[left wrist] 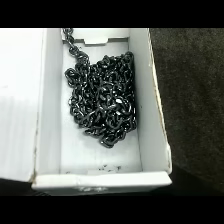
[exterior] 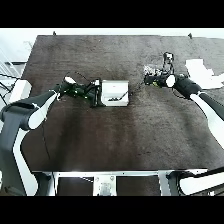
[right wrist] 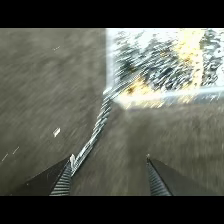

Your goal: Fold the box and place the chain.

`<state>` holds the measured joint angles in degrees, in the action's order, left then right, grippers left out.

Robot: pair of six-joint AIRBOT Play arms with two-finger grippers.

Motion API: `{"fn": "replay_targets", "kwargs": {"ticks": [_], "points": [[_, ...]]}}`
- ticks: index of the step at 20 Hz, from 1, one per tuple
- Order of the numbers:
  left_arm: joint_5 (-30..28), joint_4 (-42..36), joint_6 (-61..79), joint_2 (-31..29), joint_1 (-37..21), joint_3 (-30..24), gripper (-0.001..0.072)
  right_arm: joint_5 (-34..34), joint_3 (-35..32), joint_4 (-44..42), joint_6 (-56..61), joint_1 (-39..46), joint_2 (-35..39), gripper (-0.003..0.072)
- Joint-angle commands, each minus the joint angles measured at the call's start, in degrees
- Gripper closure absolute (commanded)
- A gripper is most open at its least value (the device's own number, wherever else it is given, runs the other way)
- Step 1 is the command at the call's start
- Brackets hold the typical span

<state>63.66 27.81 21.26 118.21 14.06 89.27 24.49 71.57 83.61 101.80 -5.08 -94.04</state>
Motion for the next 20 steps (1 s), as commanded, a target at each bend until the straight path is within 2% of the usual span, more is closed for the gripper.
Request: {"fn": "replay_targets", "kwargs": {"ticks": [1, 3, 5, 6, 8, 10, 12, 14, 17, 20], "points": [[-0.02, 0.0, 0.02, 0.0, 0.02, 0.0, 0.0087, -3.04, 4.81, -10.43, -7.19, 1.53, -7.52, 0.0155], [-0.02, 0.0, 0.02, 0.0, 0.0, 0.0, 0.0087, -2.82, 8.61, -16.17, -11.98, 1.05, -11.32, 0.0156], [-0.04, 0.0, 0.02, 0.0, 0.0, 0.0, 0.0087, -2.16, 11.69, -18.08, -12.96, 0.68, -13.88, 0.018], [-0.02, 0.0, 0.02, 0.0, 0.02, 0.0, 0.0088, -0.76, 12.5, -18.08, -12.96, 0.81, -14.27, 0.0233], [-0.02, 0.0, 0.02, 0.0, 0.02, 0.0, 0.0088, -0.57, 12.61, -18.05, -12.96, 1.55, -14.29, 0.0398], [-0.02, 0.0, 0.02, 0.0, 0.02, 0.0, 0.0088, -0.68, 12.76, -18.05, -13.18, 2.03, -14.25, 0.0669], [-0.02, 0.0, 0.02, 0.0, 0.02, 0.0, 0.0088, 1.77, 12.96, -18.01, -14.62, 1.95, -12.5, 0.067], [-0.02, 0.0, 0.02, 0.0, 0.02, 0.0, 0.0087, 6.38, 12.94, -17.99, -17.38, 1.16, -7.69, 0.0671], [-0.02, 0.0, 0.02, 0.0, 0.02, 0.0, 0.0087, 15.15, 12.94, -15.74, -21.11, -0.9, 4.24, 0.0671], [-0.02, 0.0, 0.02, 0.0, 0.02, 0.0, 0.0088, 20.9, 12.94, -10.23, -21.07, -4.44, 16.37, 0.0671]]}}
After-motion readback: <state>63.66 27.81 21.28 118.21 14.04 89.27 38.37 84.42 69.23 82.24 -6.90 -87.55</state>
